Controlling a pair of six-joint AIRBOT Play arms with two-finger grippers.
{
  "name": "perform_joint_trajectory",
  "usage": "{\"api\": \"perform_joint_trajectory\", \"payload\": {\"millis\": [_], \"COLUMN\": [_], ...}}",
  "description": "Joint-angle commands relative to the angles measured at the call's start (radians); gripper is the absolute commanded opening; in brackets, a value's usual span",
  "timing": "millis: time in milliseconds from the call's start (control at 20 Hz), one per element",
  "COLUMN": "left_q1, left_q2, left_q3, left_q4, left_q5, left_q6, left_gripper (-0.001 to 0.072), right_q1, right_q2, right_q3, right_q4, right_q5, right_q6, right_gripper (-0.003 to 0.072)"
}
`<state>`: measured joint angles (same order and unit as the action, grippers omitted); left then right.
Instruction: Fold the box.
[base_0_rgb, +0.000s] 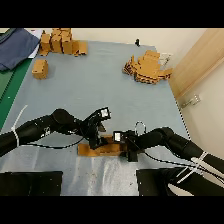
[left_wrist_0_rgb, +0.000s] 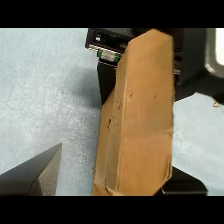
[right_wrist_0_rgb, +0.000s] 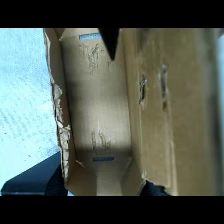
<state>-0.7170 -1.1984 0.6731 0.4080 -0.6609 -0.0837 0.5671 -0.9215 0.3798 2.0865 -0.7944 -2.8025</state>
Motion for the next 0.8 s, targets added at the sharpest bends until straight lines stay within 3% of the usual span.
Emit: {"api": "perform_joint_trajectory", "payload": {"millis": [0, 100, 200, 300, 350, 400, 500, 600, 700, 750], "left_q1": [0.002, 0.017, 0.057, 0.093, 0.097, 0.091, 0.049, -0.010, -0.045, -0.044], "left_q2": [0.039, 0.111, 0.203, 0.291, 0.321, 0.343, 0.351, 0.332, 0.263, 0.213], "left_q3": [0.001, 0.001, 0.001, 0.001, 0.001, 0.001, -0.014, -0.042, -0.042, -0.035], "left_q4": [0.076, 0.271, 0.512, 0.639, 0.638, 0.620, 0.459, 0.204, 0.122, 0.118], "left_q5": [-0.023, -0.058, -0.159, -0.306, -0.378, -0.448, -0.434, -0.233, -0.074, -0.046], "left_q6": [-0.135, -0.378, -0.694, -1.002, -1.136, -1.271, -1.425, -1.433, -1.432, -1.432], "left_gripper": [0.0613, 0.0701, 0.0701, 0.0700, 0.0582, 0.0008, 0.0013, 0.0013, 0.0014, 0.0013], "right_q1": [0.001, 0.000, 0.000, 0.000, 0.000, 0.000, 0.000, 0.000, 0.000, 0.000], "right_q2": [0.000, 0.000, 0.000, 0.000, 0.000, 0.000, 0.000, 0.000, 0.000, 0.000], "right_q3": [-0.001, -0.001, -0.001, -0.001, -0.001, -0.001, -0.001, -0.001, -0.001, -0.001], "right_q4": [0.000, 0.001, 0.001, -0.003, -0.003, -0.004, -0.003, -0.004, -0.004, -0.003], "right_q5": [0.000, 0.000, -0.001, -0.015, -0.015, -0.015, -0.015, -0.015, -0.015, -0.014], "right_q6": [0.001, 0.001, 0.001, 0.001, 0.001, 0.001, 0.001, 0.001, 0.001, 0.001], "right_gripper": [0.0465, 0.0465, 0.0465, 0.0465, 0.0465, 0.0465, 0.0465, 0.0465, 0.0465, 0.0465]}}
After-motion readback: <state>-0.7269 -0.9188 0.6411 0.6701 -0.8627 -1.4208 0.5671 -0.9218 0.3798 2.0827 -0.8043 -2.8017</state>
